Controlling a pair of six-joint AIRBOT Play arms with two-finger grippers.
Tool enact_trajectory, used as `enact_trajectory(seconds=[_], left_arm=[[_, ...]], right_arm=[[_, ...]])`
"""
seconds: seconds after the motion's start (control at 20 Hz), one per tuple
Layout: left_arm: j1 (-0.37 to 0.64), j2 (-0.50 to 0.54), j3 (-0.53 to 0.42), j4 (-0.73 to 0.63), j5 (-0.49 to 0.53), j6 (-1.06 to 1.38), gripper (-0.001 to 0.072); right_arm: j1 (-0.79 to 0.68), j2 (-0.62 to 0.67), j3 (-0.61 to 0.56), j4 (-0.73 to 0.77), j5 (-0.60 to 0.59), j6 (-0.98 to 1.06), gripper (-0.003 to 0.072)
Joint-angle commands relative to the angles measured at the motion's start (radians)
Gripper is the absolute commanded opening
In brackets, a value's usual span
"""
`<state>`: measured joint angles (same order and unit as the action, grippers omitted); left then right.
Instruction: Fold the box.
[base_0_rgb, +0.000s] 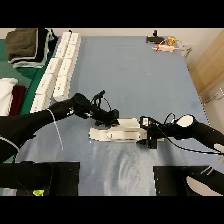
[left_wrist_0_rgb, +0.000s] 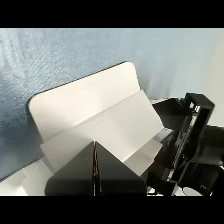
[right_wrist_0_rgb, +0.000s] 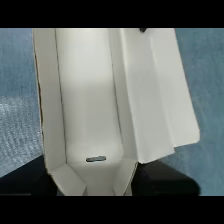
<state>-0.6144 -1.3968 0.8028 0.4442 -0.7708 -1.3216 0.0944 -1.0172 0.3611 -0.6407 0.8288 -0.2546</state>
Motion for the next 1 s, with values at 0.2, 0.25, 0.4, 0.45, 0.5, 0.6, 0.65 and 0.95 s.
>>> enact_trajectory(seconds=[0.2,0.25,0.4,0.45,0.5,0.6,0.65,0.95], left_arm=[[-0.001,-0.009,0.009,0.0,-0.032,0.034,0.0013],[0.006,0.01,0.018,0.002,-0.043,0.061,0.0013],[0.051,0.14,0.025,0.006,-0.052,0.133,0.0013],[0.069,0.193,0.025,0.015,-0.058,0.155,0.0013],[0.087,0.251,0.025,0.053,-0.07,0.159,0.0012],[0.111,0.349,0.023,0.159,-0.113,0.158,0.0013],[0.117,0.397,0.017,0.215,-0.141,0.158,0.0013],[0.106,0.659,-0.118,0.331,-0.204,0.394,0.0012]], right_arm=[[0.001,0.0,0.001,0.001,0.0,0.0,0.0578],[0.001,0.0,0.001,0.001,0.0,-0.001,0.0578],[0.001,0.0,0.001,0.001,0.0,-0.001,0.0578],[0.001,0.0,0.001,0.001,0.0,-0.001,0.0578],[0.001,0.0,0.001,0.001,0.0,-0.001,0.0578],[0.001,0.0,0.001,0.001,0.0,-0.001,0.0578],[0.001,0.0,0.001,0.001,0.0,0.0,0.0578],[0.001,0.0,0.001,0.001,0.0,0.0,0.0578]])
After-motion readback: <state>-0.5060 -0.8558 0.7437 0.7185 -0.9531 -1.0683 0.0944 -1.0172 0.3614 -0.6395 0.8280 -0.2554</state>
